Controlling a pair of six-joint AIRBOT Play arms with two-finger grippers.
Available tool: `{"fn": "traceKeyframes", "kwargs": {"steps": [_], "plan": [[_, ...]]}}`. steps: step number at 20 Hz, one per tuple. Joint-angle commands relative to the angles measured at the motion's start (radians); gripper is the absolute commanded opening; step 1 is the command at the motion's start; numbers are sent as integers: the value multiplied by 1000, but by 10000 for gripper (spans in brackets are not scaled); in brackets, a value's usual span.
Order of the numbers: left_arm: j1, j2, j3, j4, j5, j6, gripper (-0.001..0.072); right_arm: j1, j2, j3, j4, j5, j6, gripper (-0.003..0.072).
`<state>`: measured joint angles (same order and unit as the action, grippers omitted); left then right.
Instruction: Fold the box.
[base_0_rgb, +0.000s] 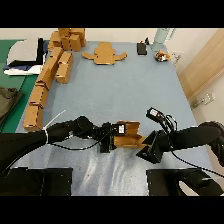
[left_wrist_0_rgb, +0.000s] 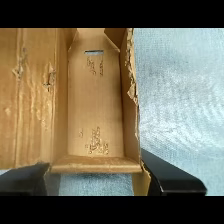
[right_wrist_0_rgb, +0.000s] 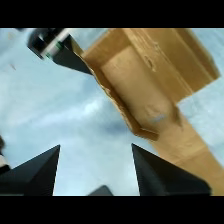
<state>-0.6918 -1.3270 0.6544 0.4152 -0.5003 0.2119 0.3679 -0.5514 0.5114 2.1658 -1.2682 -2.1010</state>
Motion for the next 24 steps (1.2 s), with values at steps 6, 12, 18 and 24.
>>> {"fn": "traceKeyframes", "kwargs": {"steps": [6,12,18,24], "plan": [[0,5,1,0,0,-4,472,1,10,0,88,48,272,708],[11,43,0,59,-8,-119,472,1,10,0,87,51,272,708],[27,58,-12,117,-60,-140,472,1,10,0,86,72,272,707],[26,64,-26,213,-60,-229,472,1,9,0,86,74,272,708]]}}
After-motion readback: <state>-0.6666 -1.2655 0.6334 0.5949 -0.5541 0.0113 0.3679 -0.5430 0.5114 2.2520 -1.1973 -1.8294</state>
